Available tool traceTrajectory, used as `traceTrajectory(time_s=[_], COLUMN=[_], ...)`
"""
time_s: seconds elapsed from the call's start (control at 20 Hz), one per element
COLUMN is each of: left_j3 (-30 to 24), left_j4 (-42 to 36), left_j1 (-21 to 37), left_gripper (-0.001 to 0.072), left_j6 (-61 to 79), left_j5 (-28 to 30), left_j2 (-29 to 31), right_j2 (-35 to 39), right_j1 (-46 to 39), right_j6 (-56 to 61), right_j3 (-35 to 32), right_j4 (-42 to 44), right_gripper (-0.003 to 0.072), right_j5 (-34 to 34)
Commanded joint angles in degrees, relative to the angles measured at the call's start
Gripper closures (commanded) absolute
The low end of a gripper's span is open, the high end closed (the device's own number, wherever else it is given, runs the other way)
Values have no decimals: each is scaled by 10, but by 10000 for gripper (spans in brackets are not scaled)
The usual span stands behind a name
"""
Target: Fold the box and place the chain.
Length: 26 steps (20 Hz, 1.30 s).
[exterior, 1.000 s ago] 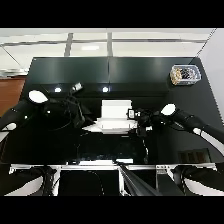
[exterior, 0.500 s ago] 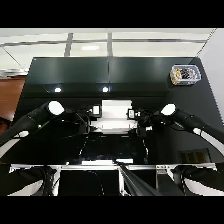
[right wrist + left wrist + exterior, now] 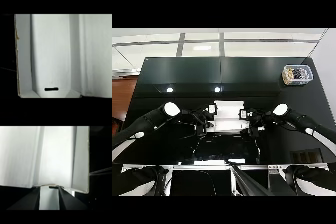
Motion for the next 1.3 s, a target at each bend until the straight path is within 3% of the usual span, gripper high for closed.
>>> traceTrajectory(time_s=[0.0,0.15,0.35,0.4,0.45,0.5,0.55,0.6,0.65,0.7,0.75,0.8,0.85,0.9,1.1,1.25], left_j3=[0,0,0,0,0,0,-1,0,0,2,3,4,8,16,26,18], left_j4=[-65,-124,-122,-122,-121,-121,-121,-121,-117,-103,-95,-89,-57,-12,152,220], left_j1=[-2,-2,-1,-1,-1,-1,-1,-2,-1,-1,-1,-1,5,14,95,202], left_gripper=[435,435,436,465,581,598,494,287,356,554,460,417,621,681,681,681], left_j6=[0,13,13,13,13,13,13,13,12,13,3,-13,-26,-70,-344,-581], left_j5=[-8,-5,-5,-5,-6,-6,-5,-3,-5,-8,-12,-15,-28,-42,-60,-70], left_j2=[-21,-42,-48,-48,-48,-48,-48,-48,-47,-47,-47,-46,-40,-28,62,118], right_j2=[0,0,0,0,0,0,0,0,0,0,0,0,0,0,0,0], right_j1=[0,0,0,0,0,0,0,0,0,0,0,0,0,0,0,0], right_j6=[1,1,1,1,1,1,1,1,1,1,1,1,1,1,1,1], right_j3=[0,0,0,0,0,0,0,0,0,0,0,0,0,0,0,0], right_j4=[1,1,1,1,1,1,1,1,1,1,1,1,1,1,1,1], right_gripper=[270,269,269,269,270,269,269,269,269,269,270,269,269,269,269,269], right_j5=[-1,-1,-1,-1,-1,-1,-1,-1,-1,-1,-1,-1,-1,-1,-1,-1])
